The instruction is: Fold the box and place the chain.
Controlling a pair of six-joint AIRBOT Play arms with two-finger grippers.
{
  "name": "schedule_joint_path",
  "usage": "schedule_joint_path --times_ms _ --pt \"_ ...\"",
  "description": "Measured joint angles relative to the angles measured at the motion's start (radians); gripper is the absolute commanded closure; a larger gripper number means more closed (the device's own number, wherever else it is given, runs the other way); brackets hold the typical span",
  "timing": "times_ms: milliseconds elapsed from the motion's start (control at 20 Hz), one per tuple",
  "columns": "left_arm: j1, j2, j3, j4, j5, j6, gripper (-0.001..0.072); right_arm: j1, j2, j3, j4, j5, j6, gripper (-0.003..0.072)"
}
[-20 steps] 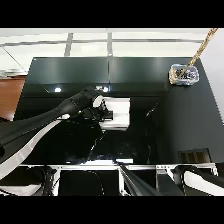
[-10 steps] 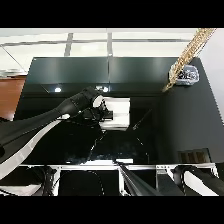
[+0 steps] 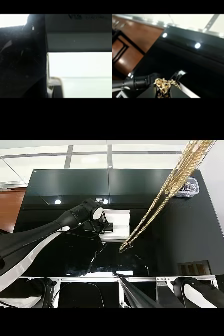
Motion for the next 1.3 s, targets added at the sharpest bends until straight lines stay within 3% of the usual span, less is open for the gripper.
schedule_joint_path --times_ms 250,750,1300 --pt "0.0 0.0 0.0 0.0 -0.001 0.0 0.0679 0.114 -0.008 -0.029 -0.085 0.001 0.011 0.0674" --pt "0.0 0.0 0.0 0.0 -0.002 0.0 0.0679 0.233 -0.014 -0.266 -0.127 -0.087 0.008 0.0674" --pt "0.0 0.0 0.0 0.0 -0.002 0.0 0.068 0.374 -0.019 -0.6 -0.09 -0.327 -0.027 0.0674"
